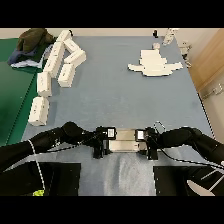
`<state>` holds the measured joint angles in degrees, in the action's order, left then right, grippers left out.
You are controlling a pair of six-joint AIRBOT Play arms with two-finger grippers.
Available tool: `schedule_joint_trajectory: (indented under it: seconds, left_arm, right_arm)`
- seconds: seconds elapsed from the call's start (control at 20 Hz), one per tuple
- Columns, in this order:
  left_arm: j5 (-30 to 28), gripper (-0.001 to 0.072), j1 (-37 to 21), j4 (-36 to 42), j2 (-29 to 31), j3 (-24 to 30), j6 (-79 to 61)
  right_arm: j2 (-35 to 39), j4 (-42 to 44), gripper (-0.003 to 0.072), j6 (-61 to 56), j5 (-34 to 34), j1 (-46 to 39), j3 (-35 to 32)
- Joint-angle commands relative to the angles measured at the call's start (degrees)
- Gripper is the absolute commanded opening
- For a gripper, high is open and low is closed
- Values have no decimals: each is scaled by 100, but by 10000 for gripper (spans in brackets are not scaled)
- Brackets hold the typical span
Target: Fold the box.
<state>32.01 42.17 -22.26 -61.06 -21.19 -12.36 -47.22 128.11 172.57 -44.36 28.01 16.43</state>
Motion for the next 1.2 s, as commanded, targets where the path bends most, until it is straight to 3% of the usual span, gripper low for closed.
schedule_joint_trajectory:
  seconds: [0.0, 0.05, 0.1, 0.15, 0.35, 0.55, 0.75, 0.85, 0.9, 0.95, 1.0, 1.05, 1.15]
  left_arm:
    - [-2, 509, 0, -4, -4, 0, -4]
    - [-2, 509, 0, -4, -4, 0, -4]
    - [-2, 509, 0, -4, -4, 0, -4]
    - [-4, 509, 0, -4, -4, 0, -4]
    - [-2, 509, 0, -4, -4, 0, -4]
    - [-2, 509, 0, -4, -4, 0, -4]
    - [-2, 509, 0, -4, -4, 0, -4]
    - [-2, 509, 0, -4, -4, 0, -4]
    - [-2, 509, 0, -4, -4, 0, -4]
    - [-2, 509, 0, -4, -4, 0, -4]
    - [-2, 509, 0, -4, -4, 0, -7]
    - [-2, 510, 0, -4, -4, 0, -4]
    - [-2, 509, 0, -4, -4, 0, -4]
  right_arm:
    - [2, -26, 530, -7, 37, -4, 4]
    - [4, -55, 546, -11, 35, -4, 4]
    - [15, -129, 696, -33, 35, -4, 7]
    - [57, -243, 720, -177, 20, -4, 15]
    - [542, -1045, 720, -1443, -706, -4, 249]
    - [1211, -2015, 720, -3244, -2341, -4, 577]
    - [1692, -1696, 703, -5429, -3523, -4, 815]
    - [1784, -564, 557, -6461, -3399, -4, 831]
    - [1764, 44, 546, -6780, -3056, -4, 815]
    - [1681, 509, 427, -7239, -2476, 22, 813]
    - [1576, 798, 105, -7547, -1812, 107, 813]
    - [1436, 986, 3, -7788, -994, 258, 815]
    - [1119, 1051, 3, -8380, 525, 643, 835]
